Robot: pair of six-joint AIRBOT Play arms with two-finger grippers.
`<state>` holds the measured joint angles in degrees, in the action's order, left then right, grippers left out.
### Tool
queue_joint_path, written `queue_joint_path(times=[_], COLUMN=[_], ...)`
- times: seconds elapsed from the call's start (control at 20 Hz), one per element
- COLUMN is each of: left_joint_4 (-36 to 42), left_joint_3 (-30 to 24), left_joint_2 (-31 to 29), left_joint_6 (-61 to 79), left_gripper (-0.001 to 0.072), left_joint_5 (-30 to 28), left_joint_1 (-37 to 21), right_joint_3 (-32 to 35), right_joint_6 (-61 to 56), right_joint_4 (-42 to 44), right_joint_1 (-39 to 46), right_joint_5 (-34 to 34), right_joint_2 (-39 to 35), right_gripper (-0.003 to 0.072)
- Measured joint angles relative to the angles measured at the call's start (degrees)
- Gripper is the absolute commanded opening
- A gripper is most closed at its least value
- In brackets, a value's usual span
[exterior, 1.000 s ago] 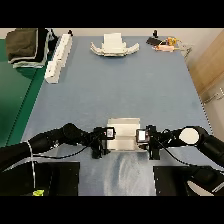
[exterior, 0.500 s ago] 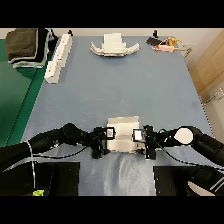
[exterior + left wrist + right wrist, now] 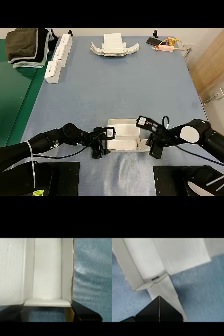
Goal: Fold the box.
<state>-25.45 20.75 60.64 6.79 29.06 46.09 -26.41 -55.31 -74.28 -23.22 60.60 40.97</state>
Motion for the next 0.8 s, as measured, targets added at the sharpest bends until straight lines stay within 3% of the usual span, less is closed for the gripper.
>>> queue_joint_path(times=[0.2,0.35,0.5,0.8], left_joint_4=[0.0,0.0,0.0,0.0], left_joint_3=[0.0,0.0,0.0,0.0], left_joint_2=[0.0,0.0,0.0,0.0], left_joint_6=[0.0,0.0,0.0,0.0], left_gripper=[0.047,0.0471,0.0471,0.047], left_joint_5=[0.0,0.0,0.0,0.0], left_joint_1=[0.0,0.0,0.0,0.0], right_joint_3=[-5.0,-5.5,-3.6,-0.4], right_joint_6=[-30.6,-46.4,-52.2,-45.9], right_joint_4=[-17.0,-24.0,-22.3,-4.8], right_joint_1=[1.5,5.4,8.5,9.9], right_joint_5=[8.7,14.8,16.3,11.6], right_joint_2=[-3.3,-3.2,0.0,7.5], right_gripper=[0.0003,0.0004,0.0003,0.0002])
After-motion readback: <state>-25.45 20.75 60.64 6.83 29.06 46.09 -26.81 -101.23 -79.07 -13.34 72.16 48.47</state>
